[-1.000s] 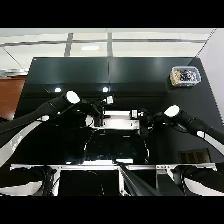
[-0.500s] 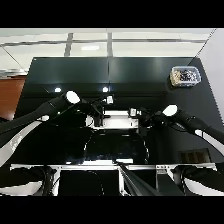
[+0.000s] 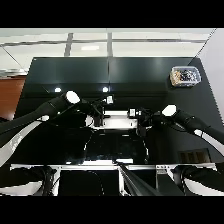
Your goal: Fold the box and place the chain.
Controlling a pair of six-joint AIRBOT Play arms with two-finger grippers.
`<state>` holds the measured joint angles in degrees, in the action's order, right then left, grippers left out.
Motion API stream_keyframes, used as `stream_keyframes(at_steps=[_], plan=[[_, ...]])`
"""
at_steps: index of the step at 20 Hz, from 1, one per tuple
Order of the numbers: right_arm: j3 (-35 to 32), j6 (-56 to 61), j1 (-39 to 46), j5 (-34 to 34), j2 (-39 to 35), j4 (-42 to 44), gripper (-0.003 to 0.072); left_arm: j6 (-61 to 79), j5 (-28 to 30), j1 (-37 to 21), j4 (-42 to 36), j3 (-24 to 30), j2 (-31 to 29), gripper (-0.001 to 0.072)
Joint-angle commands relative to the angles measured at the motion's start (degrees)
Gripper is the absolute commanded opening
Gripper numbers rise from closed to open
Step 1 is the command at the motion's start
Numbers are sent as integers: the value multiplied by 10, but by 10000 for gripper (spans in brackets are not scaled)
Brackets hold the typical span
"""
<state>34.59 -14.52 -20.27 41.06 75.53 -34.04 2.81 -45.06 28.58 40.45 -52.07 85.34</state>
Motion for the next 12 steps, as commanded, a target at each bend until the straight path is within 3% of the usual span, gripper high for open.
stream_keyframes(at_steps=[1,12], plan=[[0,0,3,3,0,0,706,0,0,0,0,0,0,27],[0,-11,13,11,0,14,706,0,0,0,0,0,0,27]])
